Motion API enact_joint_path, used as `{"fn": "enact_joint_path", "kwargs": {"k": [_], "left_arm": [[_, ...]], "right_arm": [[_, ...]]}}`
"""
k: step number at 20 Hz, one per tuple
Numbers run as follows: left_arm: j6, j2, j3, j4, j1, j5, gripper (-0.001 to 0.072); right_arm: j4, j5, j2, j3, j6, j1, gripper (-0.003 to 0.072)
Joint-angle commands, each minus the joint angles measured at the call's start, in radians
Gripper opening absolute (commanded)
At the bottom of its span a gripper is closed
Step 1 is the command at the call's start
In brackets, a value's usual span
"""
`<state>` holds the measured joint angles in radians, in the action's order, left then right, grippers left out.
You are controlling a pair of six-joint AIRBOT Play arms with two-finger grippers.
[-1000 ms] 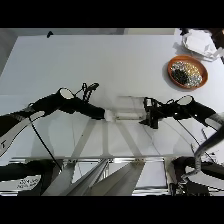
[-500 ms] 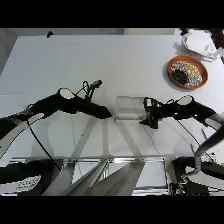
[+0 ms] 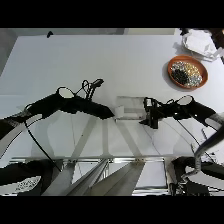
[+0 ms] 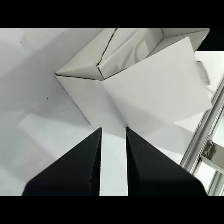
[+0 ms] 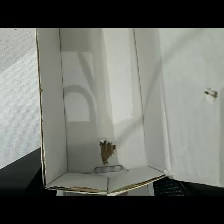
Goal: Fold the box and place the chain.
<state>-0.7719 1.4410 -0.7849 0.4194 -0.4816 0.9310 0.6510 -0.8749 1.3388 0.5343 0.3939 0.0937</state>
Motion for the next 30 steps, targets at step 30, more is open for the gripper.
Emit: {"fn": "enact_joint_path", "kwargs": {"k": [30], "left_arm": [[-1.122, 0.079, -0.278, 0.826, -0.313, -0.051, 0.0446]], "right_arm": [[0.0, 0.0, 0.0, 0.0, 0.0, 0.0, 0.0456]]}}
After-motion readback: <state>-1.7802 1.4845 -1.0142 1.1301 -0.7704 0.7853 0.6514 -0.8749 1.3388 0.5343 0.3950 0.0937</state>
